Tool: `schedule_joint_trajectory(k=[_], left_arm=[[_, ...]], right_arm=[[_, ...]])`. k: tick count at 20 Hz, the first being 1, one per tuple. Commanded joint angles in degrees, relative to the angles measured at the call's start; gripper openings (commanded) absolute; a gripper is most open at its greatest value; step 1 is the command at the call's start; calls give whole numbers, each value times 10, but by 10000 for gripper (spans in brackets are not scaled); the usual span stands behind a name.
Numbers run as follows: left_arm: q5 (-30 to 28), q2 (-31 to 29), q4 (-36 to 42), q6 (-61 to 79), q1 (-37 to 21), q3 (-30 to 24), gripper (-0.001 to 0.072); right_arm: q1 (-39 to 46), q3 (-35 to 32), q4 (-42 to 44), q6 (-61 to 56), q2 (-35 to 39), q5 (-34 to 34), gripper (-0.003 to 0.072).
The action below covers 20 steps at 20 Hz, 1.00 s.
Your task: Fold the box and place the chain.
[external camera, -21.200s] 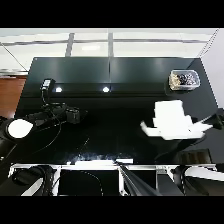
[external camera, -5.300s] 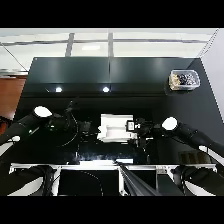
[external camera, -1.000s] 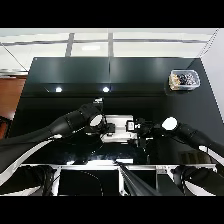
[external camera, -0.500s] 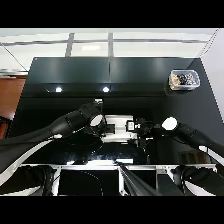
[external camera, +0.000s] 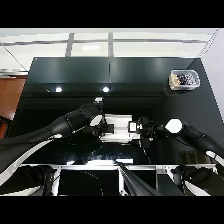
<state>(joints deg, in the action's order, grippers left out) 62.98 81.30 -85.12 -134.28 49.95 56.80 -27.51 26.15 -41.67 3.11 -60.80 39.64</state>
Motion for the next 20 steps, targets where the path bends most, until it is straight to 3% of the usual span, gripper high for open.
schedule_joint_trajectory(k=[1,11,12,14,16,20], left_arm=[[3,0,-12,8,0,0,28],[1,0,-8,18,0,0,29],[1,0,-8,18,0,0,29],[1,0,-7,18,0,0,30],[1,0,-8,18,0,0,30],[1,0,-8,18,0,0,30]], right_arm=[[0,0,-63,-42,32,31,630],[-9,0,1,-42,25,36,622],[-14,0,1,-42,23,33,450],[-21,0,1,-42,21,29,206],[-26,0,4,-43,20,25,195],[-26,0,103,-42,12,-14,196]])
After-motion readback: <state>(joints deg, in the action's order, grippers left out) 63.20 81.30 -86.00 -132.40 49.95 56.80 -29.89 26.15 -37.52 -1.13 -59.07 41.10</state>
